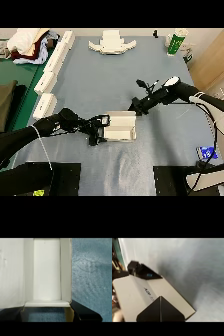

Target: Fold the box.

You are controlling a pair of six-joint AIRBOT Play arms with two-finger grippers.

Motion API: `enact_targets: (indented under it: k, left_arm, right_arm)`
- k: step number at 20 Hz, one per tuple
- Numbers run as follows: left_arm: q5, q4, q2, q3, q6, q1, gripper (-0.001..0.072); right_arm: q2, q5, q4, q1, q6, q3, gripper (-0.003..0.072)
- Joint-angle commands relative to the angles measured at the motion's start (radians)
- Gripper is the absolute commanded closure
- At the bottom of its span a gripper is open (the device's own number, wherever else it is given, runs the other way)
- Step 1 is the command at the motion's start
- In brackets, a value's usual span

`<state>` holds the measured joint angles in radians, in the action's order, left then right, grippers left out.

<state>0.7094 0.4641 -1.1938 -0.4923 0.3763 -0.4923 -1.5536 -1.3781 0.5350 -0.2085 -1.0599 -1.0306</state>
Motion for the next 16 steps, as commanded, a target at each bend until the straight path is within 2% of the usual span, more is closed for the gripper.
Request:
enact_targets:
  k: [1,4,8,13,16]
  left_arm:
    - [0.000,0.000,0.000,0.000,0.000,-0.001,0.0198]
    - [-0.001,0.000,0.000,0.000,0.000,-0.001,0.0198]
    - [-0.001,0.000,0.000,0.000,0.000,-0.001,0.0197]
    - [0.000,0.000,0.000,0.000,0.000,-0.001,0.0197]
    - [0.000,0.000,0.000,0.000,0.000,-0.001,0.0198]
  right_arm:
    - [0.037,0.014,0.038,-0.091,0.151,0.047,0.0684]
    - [0.150,0.132,0.065,-0.171,0.254,0.159,0.0684]
    - [0.356,0.398,0.081,-0.271,0.357,0.307,0.0684]
    - [0.515,0.578,0.209,-0.362,0.366,0.340,0.0683]
    - [0.567,0.598,0.238,-0.404,0.434,0.341,0.0683]
